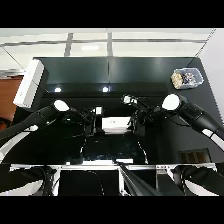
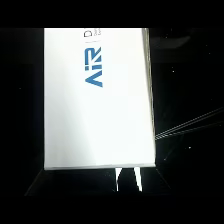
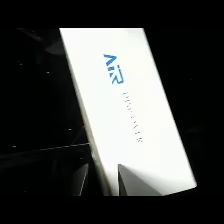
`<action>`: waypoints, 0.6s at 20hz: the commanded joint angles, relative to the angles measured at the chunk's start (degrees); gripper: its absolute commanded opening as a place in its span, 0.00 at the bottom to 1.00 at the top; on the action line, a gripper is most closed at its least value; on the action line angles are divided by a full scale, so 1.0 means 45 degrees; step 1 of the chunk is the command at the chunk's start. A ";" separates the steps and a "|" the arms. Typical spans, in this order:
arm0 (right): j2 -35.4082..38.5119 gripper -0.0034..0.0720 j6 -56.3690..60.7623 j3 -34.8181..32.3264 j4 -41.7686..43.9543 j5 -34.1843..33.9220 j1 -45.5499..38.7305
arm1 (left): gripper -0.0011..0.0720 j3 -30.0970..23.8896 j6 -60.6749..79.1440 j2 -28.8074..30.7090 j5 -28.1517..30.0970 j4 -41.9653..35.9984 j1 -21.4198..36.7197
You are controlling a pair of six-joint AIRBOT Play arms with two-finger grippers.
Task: Fold the box and place the chain.
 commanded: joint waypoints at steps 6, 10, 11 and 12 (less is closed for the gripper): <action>0.0476 0.06 0.6348 -0.0505 0.2341 0.1909 -0.1375 | 0.55 0.0010 0.0005 -0.0005 0.0010 0.0005 0.0000; 0.0393 0.06 0.6358 -0.2166 0.6630 -0.1326 -0.1365 | 0.55 0.0010 0.0005 -0.0005 0.0010 0.0000 0.0000; 0.0262 0.06 0.6358 -0.2263 0.7159 -0.1729 -0.1365 | 0.55 0.0010 0.0005 -0.0005 0.0010 0.0000 0.0000; 0.0097 0.06 0.6358 -0.2263 0.7344 -0.1875 -0.1360 | 0.55 0.0010 0.0005 -0.0005 0.0010 0.0000 0.0000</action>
